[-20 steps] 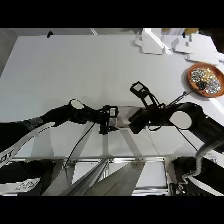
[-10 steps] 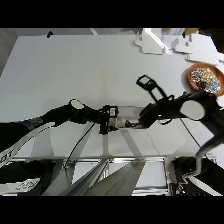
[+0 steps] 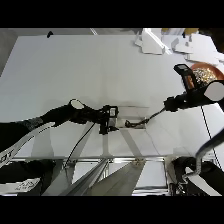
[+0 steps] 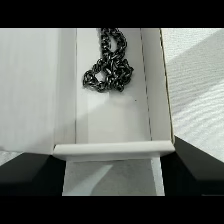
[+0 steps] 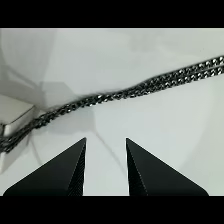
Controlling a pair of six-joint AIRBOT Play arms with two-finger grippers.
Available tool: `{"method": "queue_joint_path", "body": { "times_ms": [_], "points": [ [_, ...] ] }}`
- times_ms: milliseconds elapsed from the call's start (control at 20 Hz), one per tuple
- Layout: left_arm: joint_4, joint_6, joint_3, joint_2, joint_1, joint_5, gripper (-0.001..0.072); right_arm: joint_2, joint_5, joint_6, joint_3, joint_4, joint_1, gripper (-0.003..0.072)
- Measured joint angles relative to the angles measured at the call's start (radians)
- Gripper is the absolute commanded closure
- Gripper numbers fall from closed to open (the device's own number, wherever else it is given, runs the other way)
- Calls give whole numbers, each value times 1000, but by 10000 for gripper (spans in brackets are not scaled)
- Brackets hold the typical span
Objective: Fold the box and place the chain.
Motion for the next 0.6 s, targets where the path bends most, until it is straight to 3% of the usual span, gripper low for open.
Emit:
{"method": "queue_joint_path", "body": {
  "times_ms": [300, 600],
  "points": [
    [0, 0, 0, 0, 0, 0, 575, -165, -39, 39, -10, 1, -29, 408],
    [0, 0, 0, 0, 0, 0, 574, -230, -83, 66, -13, 7, -32, 408]
  ]
}}
